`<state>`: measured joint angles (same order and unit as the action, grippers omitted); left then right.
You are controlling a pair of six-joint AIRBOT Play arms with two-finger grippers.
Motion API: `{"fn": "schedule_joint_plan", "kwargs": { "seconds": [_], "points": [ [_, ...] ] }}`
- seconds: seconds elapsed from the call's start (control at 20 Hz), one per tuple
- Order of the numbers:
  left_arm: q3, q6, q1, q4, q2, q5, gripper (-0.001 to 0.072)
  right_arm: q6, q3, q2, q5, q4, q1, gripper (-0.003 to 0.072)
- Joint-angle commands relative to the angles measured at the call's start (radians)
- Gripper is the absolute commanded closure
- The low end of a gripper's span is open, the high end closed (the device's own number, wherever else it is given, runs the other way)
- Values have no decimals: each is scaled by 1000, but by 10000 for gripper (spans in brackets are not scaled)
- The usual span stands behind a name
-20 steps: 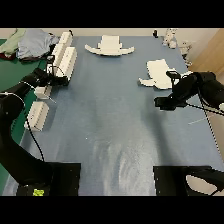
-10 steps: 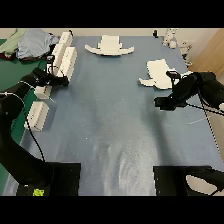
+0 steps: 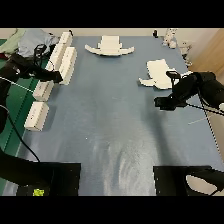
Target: Fold the box.
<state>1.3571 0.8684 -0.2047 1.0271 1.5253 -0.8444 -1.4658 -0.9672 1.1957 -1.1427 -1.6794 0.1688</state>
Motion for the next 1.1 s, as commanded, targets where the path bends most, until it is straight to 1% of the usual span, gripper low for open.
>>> {"fn": "schedule_joint_plan", "kwargs": {
  "seconds": [0.0, 0.1, 0.2, 0.25, 0.35, 0.4, 0.5, 0.65, 0.75, 0.85, 1.05],
  "points": [
    [15, 27, 1, -35, -128, -223, 691, 0, -1, 0, 0, 0, 0, 676],
    [14, 56, 15, -63, -189, -290, 695, 0, -1, 0, 0, 0, 0, 676],
    [14, 95, 52, -62, -237, -353, 697, 0, -1, 0, 0, 0, 0, 676],
    [13, 103, 79, -61, -257, -373, 698, 0, -1, 0, 0, 0, 0, 677],
    [-5, 138, 146, -62, -295, -376, 698, 0, -1, 0, 0, 0, 0, 676],
    [-28, 150, 187, -62, -315, -371, 698, 0, -1, 0, 0, 0, 0, 677],
    [-110, 163, 272, -61, -362, -338, 698, 0, -1, 0, 0, 0, 0, 676],
    [-295, 181, 395, -61, -455, -213, 698, 0, -1, 0, 0, 0, 0, 676],
    [-390, 180, 463, -61, -488, -156, 693, 0, -1, 0, 0, 0, 0, 676],
    [-424, 179, 499, -61, -488, -158, 693, 0, -1, 0, 0, 0, 0, 676],
    [-429, 179, 516, -64, -488, -159, 693, 0, -1, 0, 0, 0, 0, 676]
  ]
}}
